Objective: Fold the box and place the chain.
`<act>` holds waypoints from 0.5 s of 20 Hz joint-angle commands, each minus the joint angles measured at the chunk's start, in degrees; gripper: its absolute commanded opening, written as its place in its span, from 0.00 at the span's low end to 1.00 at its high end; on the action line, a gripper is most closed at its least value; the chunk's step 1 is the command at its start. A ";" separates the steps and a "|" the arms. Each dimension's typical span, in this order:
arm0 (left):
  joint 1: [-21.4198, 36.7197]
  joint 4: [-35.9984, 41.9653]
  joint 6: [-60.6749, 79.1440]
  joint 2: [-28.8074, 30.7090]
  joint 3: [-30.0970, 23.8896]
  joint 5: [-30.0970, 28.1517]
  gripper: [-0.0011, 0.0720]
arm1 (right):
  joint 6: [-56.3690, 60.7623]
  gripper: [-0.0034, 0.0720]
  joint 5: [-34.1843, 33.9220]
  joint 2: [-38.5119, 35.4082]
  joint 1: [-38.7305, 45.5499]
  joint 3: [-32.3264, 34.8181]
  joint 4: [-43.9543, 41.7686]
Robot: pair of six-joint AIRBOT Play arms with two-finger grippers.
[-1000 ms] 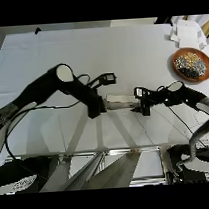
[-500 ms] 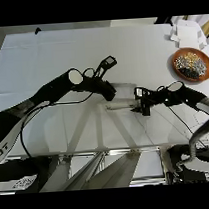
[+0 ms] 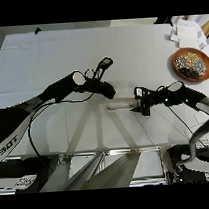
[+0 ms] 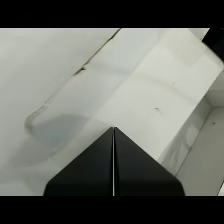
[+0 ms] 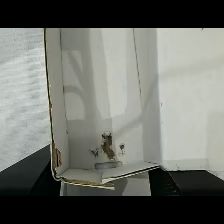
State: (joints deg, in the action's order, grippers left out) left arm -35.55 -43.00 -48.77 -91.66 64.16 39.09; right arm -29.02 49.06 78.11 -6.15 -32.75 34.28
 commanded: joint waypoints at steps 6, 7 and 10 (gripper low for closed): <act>1.25 -25.99 0.28 12.02 -0.02 21.00 0.02 | 0.02 0.58 0.02 0.00 0.02 0.02 0.00; 1.25 -28.41 2.91 12.63 -0.02 24.85 0.02 | 0.02 0.58 0.02 0.00 0.02 0.00 0.00; 1.22 -29.49 17.99 12.13 -0.02 34.56 0.02 | 0.02 0.58 0.00 0.00 0.04 0.00 0.00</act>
State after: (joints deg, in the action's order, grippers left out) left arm -34.37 -67.05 -41.80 -80.38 64.14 62.76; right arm -29.02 49.06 78.11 -6.15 -32.75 34.30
